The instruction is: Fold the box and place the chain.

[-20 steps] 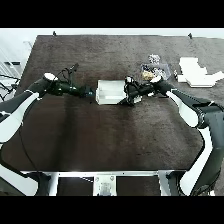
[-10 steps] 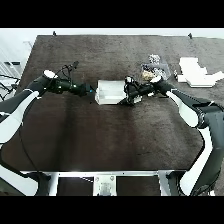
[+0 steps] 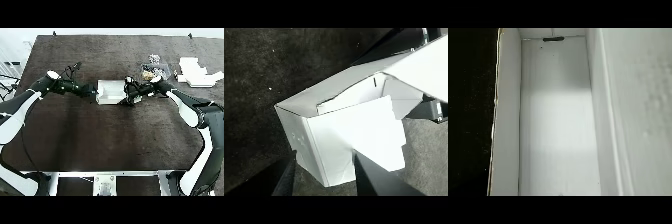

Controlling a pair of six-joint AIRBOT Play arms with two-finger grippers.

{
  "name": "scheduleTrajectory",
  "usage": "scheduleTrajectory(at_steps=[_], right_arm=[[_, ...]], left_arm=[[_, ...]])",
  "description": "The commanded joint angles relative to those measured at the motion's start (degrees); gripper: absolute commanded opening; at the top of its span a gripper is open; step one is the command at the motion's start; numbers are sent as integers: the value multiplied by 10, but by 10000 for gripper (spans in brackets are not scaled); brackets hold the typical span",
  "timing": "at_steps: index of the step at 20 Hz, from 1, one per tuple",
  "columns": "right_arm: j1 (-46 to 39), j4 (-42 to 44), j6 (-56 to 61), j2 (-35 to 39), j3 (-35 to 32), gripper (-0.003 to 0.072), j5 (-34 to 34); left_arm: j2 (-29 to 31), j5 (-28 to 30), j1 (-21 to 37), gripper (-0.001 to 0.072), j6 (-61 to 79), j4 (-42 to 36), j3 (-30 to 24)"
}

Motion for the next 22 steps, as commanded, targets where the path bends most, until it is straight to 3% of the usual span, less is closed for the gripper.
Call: scheduleTrajectory(at_steps=[1, 5, 9, 16, 22], right_arm=[[0, 0, 0, 0, 0, 584, 0], [0, 0, 0, 0, 0, 583, 0], [0, 0, 0, 0, 0, 583, 0], [0, 0, 0, 0, 0, 583, 0], [0, 0, 0, 0, 0, 583, 0]], left_arm=[[0, 9, -5, 423, -32, 12, 1], [0, 35, -24, 423, -67, 34, 6], [0, 41, -48, 423, -147, 132, 36], [0, 69, -82, 423, -256, 215, 64], [0, 104, -111, 423, -309, 255, 65]])
